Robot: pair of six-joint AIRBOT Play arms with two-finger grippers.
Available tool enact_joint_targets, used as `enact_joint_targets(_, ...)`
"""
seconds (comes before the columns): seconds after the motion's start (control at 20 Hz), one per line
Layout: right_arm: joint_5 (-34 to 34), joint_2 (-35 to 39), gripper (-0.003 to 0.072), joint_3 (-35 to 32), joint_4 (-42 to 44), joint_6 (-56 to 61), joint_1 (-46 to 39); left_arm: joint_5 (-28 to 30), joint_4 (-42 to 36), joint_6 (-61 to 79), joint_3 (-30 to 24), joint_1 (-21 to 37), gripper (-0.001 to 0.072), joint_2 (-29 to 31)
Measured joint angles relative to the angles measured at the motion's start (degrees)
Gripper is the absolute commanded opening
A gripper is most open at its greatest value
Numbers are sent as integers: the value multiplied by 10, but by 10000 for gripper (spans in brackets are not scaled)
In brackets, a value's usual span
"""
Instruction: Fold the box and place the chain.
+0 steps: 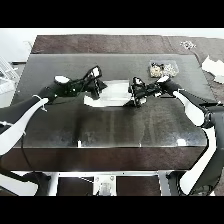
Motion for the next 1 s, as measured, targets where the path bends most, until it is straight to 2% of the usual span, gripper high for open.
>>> enact_joint_targets(0.4, 0, 0, 580, 0, 0, 0, 0, -16, -11, -15, 55, 20, 21, -41)
enact_joint_targets(1.0, 0, 0, 580, 0, 0, 0, 0, -36, -20, -41, 65, 21, 21, -107)
